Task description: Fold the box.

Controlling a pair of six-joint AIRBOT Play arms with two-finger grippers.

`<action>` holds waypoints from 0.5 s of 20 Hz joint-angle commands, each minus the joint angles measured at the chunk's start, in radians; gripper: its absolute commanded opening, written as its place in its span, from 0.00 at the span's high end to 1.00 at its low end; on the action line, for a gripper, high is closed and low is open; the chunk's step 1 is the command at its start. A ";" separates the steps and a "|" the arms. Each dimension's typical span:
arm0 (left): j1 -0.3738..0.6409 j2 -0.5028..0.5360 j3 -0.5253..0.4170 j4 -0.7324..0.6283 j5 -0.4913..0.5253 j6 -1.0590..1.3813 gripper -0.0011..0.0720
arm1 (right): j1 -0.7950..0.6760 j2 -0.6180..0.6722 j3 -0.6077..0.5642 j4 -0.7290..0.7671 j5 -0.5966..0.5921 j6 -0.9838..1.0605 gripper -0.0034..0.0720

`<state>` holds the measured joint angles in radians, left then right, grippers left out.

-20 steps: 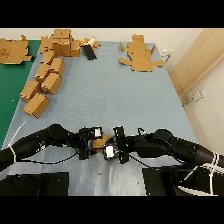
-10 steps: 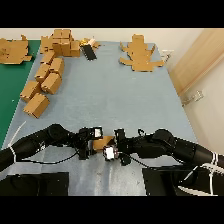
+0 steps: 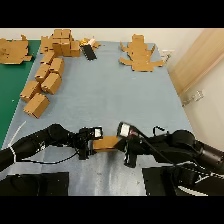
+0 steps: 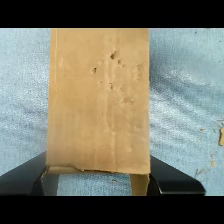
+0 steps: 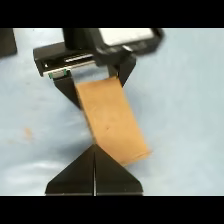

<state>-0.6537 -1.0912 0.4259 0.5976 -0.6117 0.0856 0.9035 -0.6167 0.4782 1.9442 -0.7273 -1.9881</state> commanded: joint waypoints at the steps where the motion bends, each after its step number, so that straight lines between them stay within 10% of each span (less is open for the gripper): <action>1: 0.000 0.000 0.001 0.000 0.000 0.000 0.34 | -0.006 0.059 -0.045 0.208 -0.101 0.462 0.95; 6: 0.000 0.000 0.001 0.000 0.000 0.000 0.34 | 0.102 0.052 -0.286 0.729 0.457 0.501 0.96; 10: 0.000 0.000 0.001 0.000 0.000 0.000 0.34 | 0.237 -0.044 -0.294 0.720 0.853 0.703 0.96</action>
<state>-0.6537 -1.0912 0.4259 0.5976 -0.6121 0.0853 1.0634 -0.6094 0.2134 2.5763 -0.1844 -1.4338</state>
